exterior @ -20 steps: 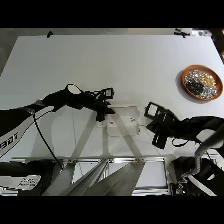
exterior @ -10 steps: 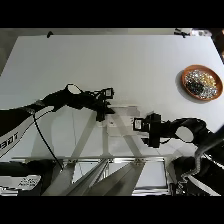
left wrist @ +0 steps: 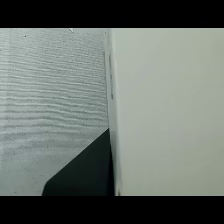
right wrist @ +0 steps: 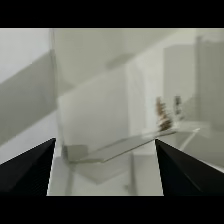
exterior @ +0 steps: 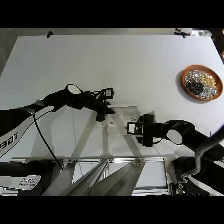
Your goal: Fold the box and place the chain.
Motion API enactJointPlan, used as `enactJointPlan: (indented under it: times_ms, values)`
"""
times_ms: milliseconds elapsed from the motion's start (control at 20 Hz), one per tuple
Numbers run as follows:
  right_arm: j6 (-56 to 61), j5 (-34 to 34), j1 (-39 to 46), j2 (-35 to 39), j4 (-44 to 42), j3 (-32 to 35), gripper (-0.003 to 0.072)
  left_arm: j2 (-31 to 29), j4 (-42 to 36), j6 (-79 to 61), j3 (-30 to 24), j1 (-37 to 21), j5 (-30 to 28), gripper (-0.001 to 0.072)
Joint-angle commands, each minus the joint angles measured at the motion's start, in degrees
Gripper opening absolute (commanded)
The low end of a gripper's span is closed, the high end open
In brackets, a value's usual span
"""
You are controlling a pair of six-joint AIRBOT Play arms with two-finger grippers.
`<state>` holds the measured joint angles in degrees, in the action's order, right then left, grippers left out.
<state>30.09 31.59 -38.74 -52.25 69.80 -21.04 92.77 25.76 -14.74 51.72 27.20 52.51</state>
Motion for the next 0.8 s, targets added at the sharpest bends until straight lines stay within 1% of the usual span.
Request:
enactJointPlan:
  times_ms: [0, 250, 500, 650, 750]
  values:
    - [3.7, -7.7, -0.8, -0.4, -0.2, 0.1, 0.0713, 0.0, 0.0, 0.0, 0.0, 0.0, 0.0, 0.0012]
    - [3.7, -5.4, -0.5, -0.4, -0.1, -1.5, 0.0713, 0.0, 0.0, 0.0, 0.0, 0.0, 0.0, 0.0012]
    - [3.3, -4.2, 6.5, -0.4, -0.7, -4.2, 0.0713, 0.0, 0.0, 0.0, 0.0, 0.0, 0.0, 0.0012]
    - [-2.3, -1.7, 7.7, -0.4, -3.9, -4.3, 0.0705, 0.0, 0.0, 0.0, 0.0, 0.0, 0.0, 0.0012]
    - [-4.3, -1.2, 7.7, -0.4, -4.2, -4.3, 0.0704, 0.0, 0.0, 0.0, 0.0, 0.0, 0.0, 0.0012]
